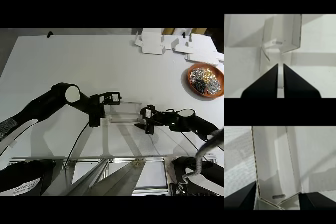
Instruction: Fold the box and place the chain.
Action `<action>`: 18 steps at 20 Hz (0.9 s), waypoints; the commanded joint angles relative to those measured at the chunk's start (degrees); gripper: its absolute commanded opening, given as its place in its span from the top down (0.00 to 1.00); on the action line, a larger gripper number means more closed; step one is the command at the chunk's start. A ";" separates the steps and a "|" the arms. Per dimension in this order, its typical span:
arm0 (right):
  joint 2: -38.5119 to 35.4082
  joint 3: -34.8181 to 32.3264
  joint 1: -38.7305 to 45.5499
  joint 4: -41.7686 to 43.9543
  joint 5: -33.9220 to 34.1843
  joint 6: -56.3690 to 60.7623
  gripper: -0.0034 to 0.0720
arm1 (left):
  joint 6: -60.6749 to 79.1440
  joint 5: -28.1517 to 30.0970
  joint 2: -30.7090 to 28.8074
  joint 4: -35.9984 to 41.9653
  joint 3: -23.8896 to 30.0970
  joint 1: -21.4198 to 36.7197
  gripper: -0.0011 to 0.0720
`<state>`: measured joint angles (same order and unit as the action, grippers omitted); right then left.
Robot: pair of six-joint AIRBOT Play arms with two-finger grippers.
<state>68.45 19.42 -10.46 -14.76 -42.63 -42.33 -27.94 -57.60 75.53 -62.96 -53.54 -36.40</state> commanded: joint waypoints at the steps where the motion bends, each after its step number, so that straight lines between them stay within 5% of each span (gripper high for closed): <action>1: 0.00 -0.02 0.00 0.00 0.00 0.04 0.41 | 5.66 4.87 -0.22 -0.24 4.04 1.25 0.81; 5: 0.00 -0.02 0.00 0.02 0.00 0.04 0.41 | 14.93 8.44 -0.22 0.55 6.67 2.64 0.51; 18: 0.00 -0.02 0.00 0.00 0.00 0.04 0.41 | 24.09 12.37 2.40 7.04 7.08 1.68 0.50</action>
<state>68.45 19.42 -10.46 -14.76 -42.61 -42.28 -4.84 -45.45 77.19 -56.58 -46.52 -34.57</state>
